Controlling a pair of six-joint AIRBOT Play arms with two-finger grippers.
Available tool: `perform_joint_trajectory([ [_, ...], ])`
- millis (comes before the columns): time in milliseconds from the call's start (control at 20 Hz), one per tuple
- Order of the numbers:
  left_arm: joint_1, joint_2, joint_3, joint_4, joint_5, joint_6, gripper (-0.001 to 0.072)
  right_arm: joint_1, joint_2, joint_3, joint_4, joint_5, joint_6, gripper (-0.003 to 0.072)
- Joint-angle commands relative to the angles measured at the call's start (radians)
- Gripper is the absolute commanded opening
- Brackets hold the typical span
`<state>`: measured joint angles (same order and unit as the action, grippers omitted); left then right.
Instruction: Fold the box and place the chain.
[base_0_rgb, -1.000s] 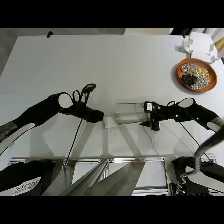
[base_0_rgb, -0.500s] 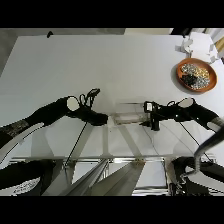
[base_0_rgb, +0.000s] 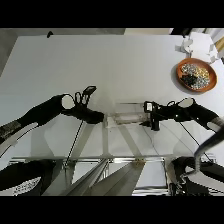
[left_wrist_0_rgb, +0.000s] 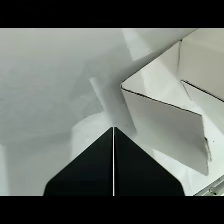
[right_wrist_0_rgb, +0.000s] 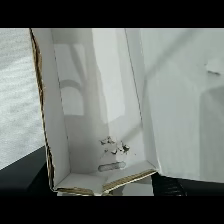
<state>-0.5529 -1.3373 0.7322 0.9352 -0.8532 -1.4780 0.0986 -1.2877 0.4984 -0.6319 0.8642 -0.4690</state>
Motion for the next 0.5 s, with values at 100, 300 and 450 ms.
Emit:
perform_joint_trajectory([
  [100,-0.017,-0.021,0.000,-0.047,0.033,0.016,0.0002,0.000,0.001,0.000,0.000,0.000,0.000,0.0295],
  [300,-0.029,-0.056,0.000,-0.053,0.029,0.016,0.0002,0.000,0.001,0.000,0.000,0.000,0.000,0.0296],
  [450,-0.032,-0.056,0.000,-0.080,0.038,0.029,0.0002,0.000,0.001,0.000,0.000,0.000,0.000,0.0295],
])
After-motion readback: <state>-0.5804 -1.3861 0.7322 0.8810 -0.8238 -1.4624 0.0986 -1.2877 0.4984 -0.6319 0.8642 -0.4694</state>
